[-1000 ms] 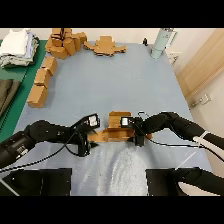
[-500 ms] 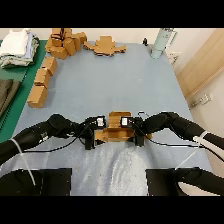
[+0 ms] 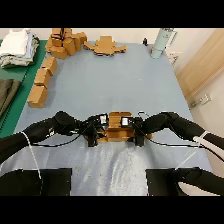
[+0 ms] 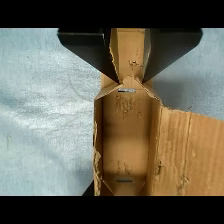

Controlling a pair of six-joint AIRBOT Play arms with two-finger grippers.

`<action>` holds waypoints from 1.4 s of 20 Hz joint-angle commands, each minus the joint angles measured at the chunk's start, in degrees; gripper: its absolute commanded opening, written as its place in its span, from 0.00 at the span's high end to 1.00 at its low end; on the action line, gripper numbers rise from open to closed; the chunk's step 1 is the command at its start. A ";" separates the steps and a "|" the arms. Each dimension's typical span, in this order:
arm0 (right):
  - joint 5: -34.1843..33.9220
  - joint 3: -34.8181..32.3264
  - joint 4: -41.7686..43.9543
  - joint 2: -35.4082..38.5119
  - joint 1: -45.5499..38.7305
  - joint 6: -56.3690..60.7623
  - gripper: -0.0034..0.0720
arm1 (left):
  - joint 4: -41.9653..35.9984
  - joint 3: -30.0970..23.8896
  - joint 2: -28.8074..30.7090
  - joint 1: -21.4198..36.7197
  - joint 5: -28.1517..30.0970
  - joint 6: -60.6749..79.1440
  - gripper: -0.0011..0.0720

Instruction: Fold the box.

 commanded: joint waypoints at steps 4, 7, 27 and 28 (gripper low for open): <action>0.02 -0.02 0.02 0.00 -0.02 0.02 0.28 | -3.10 1.27 -2.01 -0.46 -0.39 0.26 0.67; 0.02 -0.02 0.02 0.00 -0.02 0.02 0.28 | -4.33 1.49 -2.47 -1.16 -0.96 0.26 0.67; 0.02 -0.02 0.02 0.00 -0.02 0.02 0.28 | -7.04 1.44 -2.80 -1.33 -1.27 0.48 0.30; 0.02 -0.02 0.02 0.00 -0.02 0.02 0.28 | -7.04 1.46 -2.80 -1.33 -1.27 0.46 0.36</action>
